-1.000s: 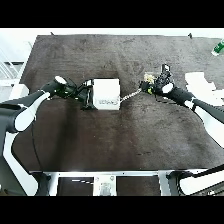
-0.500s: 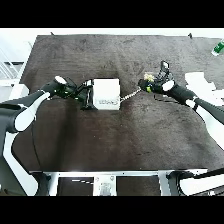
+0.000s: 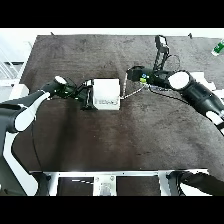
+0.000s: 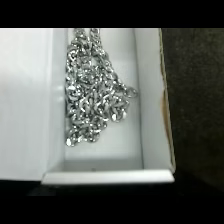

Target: Fold the box and place the chain.

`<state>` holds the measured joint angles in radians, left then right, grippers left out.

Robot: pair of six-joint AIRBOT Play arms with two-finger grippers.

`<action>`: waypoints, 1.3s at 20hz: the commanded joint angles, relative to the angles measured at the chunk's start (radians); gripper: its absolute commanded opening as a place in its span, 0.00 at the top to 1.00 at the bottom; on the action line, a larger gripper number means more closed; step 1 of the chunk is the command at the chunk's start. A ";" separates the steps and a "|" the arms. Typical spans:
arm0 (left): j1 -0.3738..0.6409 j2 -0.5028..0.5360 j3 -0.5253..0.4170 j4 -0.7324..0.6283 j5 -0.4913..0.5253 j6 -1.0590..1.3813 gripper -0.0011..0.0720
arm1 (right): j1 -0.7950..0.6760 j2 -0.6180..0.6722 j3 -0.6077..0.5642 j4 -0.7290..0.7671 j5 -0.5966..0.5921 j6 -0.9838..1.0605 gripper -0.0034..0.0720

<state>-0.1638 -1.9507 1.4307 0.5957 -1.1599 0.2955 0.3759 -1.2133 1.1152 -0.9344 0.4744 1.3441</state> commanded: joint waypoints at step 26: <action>0.000 0.001 0.001 0.000 0.000 0.000 0.32 | 0.139 -0.224 -0.011 0.029 -0.063 0.002 0.31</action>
<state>-0.1638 -1.9507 1.4307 0.5961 -1.1603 0.2951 0.5655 -1.4345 1.1206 -0.9043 0.4095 1.3285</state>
